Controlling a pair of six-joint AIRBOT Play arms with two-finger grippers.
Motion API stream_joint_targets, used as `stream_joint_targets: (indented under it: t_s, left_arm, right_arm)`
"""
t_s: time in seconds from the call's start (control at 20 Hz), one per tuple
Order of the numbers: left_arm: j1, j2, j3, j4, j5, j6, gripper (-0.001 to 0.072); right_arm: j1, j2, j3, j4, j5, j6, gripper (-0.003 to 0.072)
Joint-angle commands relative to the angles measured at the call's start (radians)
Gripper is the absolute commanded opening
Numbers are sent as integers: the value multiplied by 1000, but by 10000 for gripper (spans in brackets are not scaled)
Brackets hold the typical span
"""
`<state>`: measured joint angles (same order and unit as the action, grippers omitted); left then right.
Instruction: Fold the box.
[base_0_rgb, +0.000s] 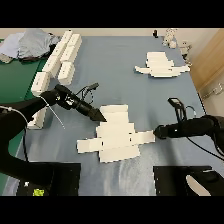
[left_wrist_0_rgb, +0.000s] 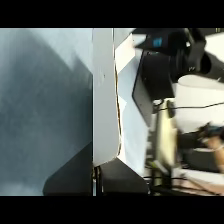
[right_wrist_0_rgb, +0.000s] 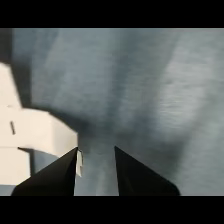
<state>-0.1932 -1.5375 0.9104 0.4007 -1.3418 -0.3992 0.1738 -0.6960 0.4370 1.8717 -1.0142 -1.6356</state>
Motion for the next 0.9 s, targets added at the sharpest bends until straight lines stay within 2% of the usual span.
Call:
stream_joint_targets:
  t_s: [0.0, 0.2, 0.3, 0.45, 0.55, 0.7, 0.85]
  left_arm:
    - [-56, 112, 10, 18, 132, 220, 6]
    - [-156, 283, -21, 51, 309, 345, 6]
    - [-198, 359, -84, 39, 403, 401, 6]
    - [-256, 441, -224, -54, 528, 588, 6]
    - [-292, 459, -304, -168, 557, 734, 7]
    - [-320, 456, -377, -318, 581, 948, 7]
    - [-323, 438, -411, -326, 645, 991, 11]
  right_arm:
    - [-50, -18, 95, -291, 0, 238, 379]
    - [-77, -62, 145, -313, 14, 317, 379]
    - [-77, -70, 146, -312, 37, 351, 379]
    - [-77, -72, 146, -297, 64, 369, 379]
    - [-77, -72, 146, -294, 77, 393, 379]
    - [-77, -71, 146, -278, 80, 398, 379]
    - [-77, -72, 146, -268, 80, 398, 379]
